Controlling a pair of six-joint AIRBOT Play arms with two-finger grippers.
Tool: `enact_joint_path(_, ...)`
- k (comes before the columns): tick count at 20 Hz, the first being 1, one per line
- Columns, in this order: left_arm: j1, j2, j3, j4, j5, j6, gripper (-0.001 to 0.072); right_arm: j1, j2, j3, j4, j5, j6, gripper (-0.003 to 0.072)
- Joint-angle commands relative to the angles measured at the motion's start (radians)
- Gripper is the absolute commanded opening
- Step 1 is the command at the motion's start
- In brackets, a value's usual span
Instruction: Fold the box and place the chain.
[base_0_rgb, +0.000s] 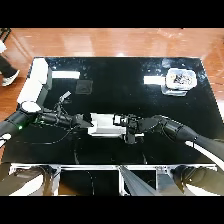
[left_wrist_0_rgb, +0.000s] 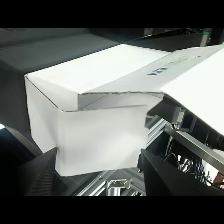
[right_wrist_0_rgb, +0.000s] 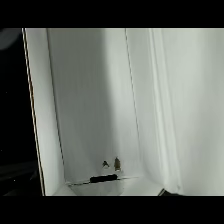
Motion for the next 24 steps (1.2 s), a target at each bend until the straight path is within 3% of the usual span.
enact_joint_path(1, -0.003, 0.013, 0.001, 0.006, 0.004, -0.024, 0.0535, 0.001, 0.000, 0.000, 0.000, 0.000, 0.000, 0.0025)
enact_joint_path(8, -0.004, 0.013, 0.001, 0.095, 0.023, -0.058, 0.0439, 0.001, 0.000, 0.000, 0.000, 0.000, 0.000, 0.0025)
enact_joint_path(14, -0.118, 0.013, 0.001, 0.154, 0.118, -0.103, 0.0440, 0.001, 0.000, 0.000, 0.000, 0.001, 0.000, 0.0025)
enact_joint_path(17, -0.169, 0.013, 0.001, 0.156, 0.162, -0.127, 0.0486, 0.001, 0.000, 0.000, 0.000, 0.001, 0.000, 0.0025)
enact_joint_path(18, -0.174, 0.013, 0.001, 0.156, 0.166, -0.130, 0.0513, 0.001, 0.000, 0.000, 0.000, 0.001, 0.000, 0.0025)
enact_joint_path(24, -0.174, 0.013, 0.001, 0.159, 0.195, -0.154, 0.0517, 0.001, 0.000, 0.000, 0.000, 0.002, 0.000, 0.0025)
